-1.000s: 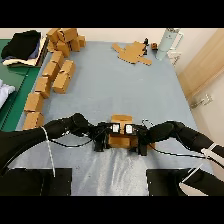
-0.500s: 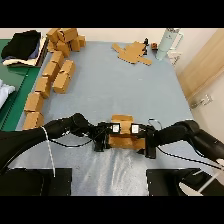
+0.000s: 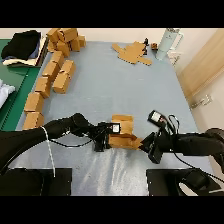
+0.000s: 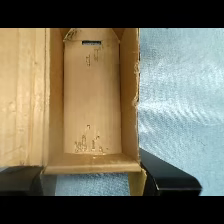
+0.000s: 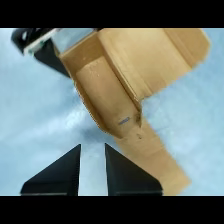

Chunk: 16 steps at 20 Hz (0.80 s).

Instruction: Fold the box.

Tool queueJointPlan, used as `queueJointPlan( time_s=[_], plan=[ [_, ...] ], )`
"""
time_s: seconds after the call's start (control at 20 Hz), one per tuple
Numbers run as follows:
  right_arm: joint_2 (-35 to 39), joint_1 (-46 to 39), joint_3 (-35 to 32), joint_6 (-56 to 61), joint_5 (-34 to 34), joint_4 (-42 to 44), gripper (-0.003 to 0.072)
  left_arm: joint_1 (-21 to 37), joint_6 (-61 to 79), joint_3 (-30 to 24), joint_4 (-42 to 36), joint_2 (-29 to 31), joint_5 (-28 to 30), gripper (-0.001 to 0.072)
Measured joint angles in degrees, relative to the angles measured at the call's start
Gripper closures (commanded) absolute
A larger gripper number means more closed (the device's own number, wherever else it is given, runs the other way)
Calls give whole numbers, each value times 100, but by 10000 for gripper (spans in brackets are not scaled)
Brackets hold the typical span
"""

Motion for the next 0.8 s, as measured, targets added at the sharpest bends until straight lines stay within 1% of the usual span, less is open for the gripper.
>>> queueJointPlan(
  time_s=[0.1,0.2,0.35,0.4,0.45,0.55,0.7,0.8],
  plan=[
    [26,2,-2,1233,133,94,457,0,0,0,-2,0,0,397],
    [-44,7,-2,2076,328,251,457,0,2,0,-2,0,0,397],
    [-350,9,-2,2837,761,662,458,0,2,0,-2,2,0,397],
    [-518,9,7,3038,960,789,495,0,2,0,-2,0,0,397],
    [-708,9,28,3193,1152,883,612,0,2,0,-2,0,-2,397],
    [-1222,9,168,3359,1539,1012,683,0,2,0,-2,0,0,397],
    [-2299,-31,621,3112,1827,1069,683,0,2,0,-2,0,0,397],
    [-3062,-31,960,2820,1836,1069,683,0,2,0,-2,0,0,397]
  ],
)
